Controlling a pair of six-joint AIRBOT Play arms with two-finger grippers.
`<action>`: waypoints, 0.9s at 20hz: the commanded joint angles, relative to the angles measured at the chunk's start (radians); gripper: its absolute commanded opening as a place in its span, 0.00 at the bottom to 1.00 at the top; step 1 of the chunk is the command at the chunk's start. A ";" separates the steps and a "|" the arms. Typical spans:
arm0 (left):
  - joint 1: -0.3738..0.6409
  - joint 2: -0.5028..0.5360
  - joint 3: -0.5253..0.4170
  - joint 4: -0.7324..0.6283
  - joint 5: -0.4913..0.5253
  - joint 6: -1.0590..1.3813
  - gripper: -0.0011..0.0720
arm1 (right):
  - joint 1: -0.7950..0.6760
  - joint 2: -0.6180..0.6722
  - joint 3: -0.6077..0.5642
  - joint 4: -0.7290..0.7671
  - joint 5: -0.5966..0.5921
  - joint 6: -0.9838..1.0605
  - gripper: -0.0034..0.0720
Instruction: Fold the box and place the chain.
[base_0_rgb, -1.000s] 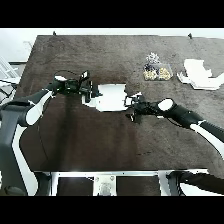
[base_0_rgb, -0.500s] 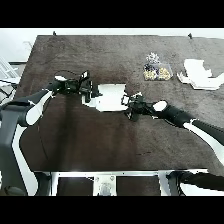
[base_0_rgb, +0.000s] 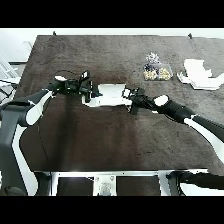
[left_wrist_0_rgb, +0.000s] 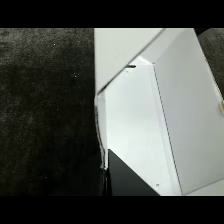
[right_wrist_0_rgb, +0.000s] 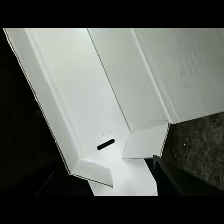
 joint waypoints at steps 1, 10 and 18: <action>0.000 0.000 0.000 0.000 0.001 0.000 0.04 | -0.022 -0.024 0.033 0.105 0.089 -0.142 0.89; 0.000 0.000 0.000 0.000 0.000 0.000 0.04 | -0.169 -0.110 0.144 0.204 0.340 -0.259 0.89; 0.000 0.000 0.000 -0.003 0.000 0.000 0.04 | -0.240 -0.211 0.255 0.204 0.532 -0.282 0.89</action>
